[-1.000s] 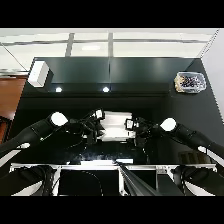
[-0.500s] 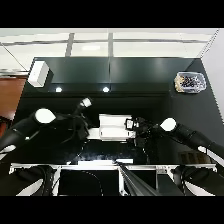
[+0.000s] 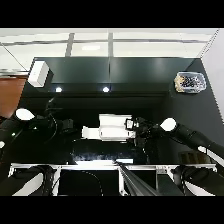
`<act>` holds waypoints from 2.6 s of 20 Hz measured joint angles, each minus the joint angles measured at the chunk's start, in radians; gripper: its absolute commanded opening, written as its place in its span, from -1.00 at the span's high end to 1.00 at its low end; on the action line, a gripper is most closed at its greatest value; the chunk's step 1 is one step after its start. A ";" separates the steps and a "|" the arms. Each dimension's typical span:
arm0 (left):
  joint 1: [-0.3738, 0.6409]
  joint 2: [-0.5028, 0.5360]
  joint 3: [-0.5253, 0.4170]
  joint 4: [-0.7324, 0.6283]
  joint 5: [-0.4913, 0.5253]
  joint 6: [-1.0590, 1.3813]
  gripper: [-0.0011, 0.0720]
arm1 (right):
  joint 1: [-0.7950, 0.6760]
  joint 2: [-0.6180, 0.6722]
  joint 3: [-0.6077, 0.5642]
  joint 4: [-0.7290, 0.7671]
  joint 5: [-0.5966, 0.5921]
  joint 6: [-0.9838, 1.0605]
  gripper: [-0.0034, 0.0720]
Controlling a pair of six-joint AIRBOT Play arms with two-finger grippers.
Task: Fold the box and place the chain.
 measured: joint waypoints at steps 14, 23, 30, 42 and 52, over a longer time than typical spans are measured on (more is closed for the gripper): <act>-0.142 -0.194 -0.011 -0.352 -0.007 0.303 -0.10 | 0.000 0.000 0.000 0.000 0.000 0.000 -0.08; -0.117 -0.180 0.037 -0.378 -0.098 0.388 -0.42 | 0.000 0.000 0.000 0.000 0.000 0.000 -0.08; -0.235 -0.179 0.145 -0.285 -0.110 0.262 -0.41 | 0.000 0.000 0.000 0.000 0.000 0.000 -0.08; -0.464 -0.144 0.266 -0.064 0.043 -0.210 -0.40 | 0.000 0.000 0.000 0.000 0.000 0.000 -0.08; -0.662 -0.147 0.286 0.298 0.194 -0.655 -0.40 | 0.000 0.000 0.000 0.000 0.000 0.000 -0.08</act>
